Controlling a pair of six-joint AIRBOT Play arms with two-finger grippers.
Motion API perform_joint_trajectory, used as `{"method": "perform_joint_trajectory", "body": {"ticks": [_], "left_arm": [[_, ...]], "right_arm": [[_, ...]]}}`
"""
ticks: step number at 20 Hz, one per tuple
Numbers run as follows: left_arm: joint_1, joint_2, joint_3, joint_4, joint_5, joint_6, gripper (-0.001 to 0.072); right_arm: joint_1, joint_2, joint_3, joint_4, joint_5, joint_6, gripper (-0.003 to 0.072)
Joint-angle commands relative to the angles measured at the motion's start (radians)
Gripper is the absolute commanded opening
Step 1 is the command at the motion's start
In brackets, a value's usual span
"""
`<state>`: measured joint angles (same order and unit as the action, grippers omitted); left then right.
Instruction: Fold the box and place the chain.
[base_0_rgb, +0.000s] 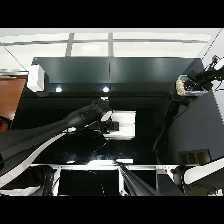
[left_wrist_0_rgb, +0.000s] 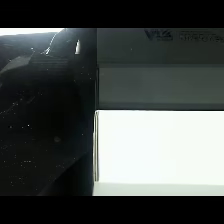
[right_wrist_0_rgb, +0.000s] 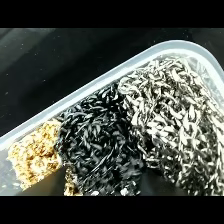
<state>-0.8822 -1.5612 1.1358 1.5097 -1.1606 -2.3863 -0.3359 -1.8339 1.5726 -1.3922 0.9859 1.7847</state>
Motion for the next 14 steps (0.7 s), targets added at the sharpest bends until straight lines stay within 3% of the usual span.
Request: {"method": "perform_joint_trajectory", "body": {"ticks": [1,2,4,8,14], "left_arm": [[0.001,-0.001,0.001,0.0,0.0,0.0,0.0029],[0.001,-0.001,0.001,0.0,0.0,0.0,0.0029],[0.001,-0.001,0.001,0.0,0.0,0.0,0.0029],[0.001,-0.001,0.001,-0.004,0.0,0.0,0.0029],[0.001,-0.001,0.001,-0.004,0.0,0.0,0.0029]], "right_arm": [[0.001,-0.016,0.006,-0.022,0.013,-0.005,0.0393],[0.001,-0.016,0.006,-0.022,0.028,-0.006,0.0252],[-0.001,-0.014,0.013,-0.022,0.083,-0.034,0.0049],[-0.009,0.031,0.124,-0.021,0.22,-0.153,0.0011],[-0.006,0.312,0.133,-0.011,0.161,-0.22,0.0011]]}}
